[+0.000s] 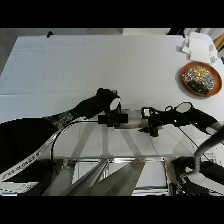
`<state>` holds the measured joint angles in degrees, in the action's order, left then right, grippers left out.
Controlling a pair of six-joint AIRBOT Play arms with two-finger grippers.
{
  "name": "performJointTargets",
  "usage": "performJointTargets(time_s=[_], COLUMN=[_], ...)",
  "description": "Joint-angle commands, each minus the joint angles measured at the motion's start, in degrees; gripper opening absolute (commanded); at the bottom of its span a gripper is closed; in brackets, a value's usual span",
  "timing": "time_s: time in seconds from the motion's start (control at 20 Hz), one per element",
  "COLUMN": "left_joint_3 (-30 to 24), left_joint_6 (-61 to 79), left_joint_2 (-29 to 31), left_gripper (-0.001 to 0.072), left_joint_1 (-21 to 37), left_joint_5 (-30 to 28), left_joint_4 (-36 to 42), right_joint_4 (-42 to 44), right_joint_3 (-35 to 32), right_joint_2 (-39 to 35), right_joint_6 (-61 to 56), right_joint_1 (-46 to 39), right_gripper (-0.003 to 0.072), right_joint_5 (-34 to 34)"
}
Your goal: Fold the box and place the chain.
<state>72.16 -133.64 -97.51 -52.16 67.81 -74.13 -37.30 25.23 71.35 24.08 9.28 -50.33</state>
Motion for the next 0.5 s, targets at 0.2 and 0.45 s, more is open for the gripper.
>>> performJointTargets(time_s=[0.2, 0.45], left_joint_3=[1.9, 2.3], left_joint_6=[0.3, 0.2], left_joint_2=[0.3, 0.9], left_gripper=[0.0220, 0.0208], left_joint_1=[0.7, 1.2], left_joint_5=[1.3, 1.4], left_joint_4=[-0.3, -0.8], right_joint_4=[0.0, 0.0], right_joint_3=[0.0, 0.0], right_joint_2=[0.0, 0.0], right_joint_6=[0.0, 0.0], right_joint_1=[0.0, 0.0], right_gripper=[0.0406, 0.0406], right_joint_5=[0.0, 0.0])
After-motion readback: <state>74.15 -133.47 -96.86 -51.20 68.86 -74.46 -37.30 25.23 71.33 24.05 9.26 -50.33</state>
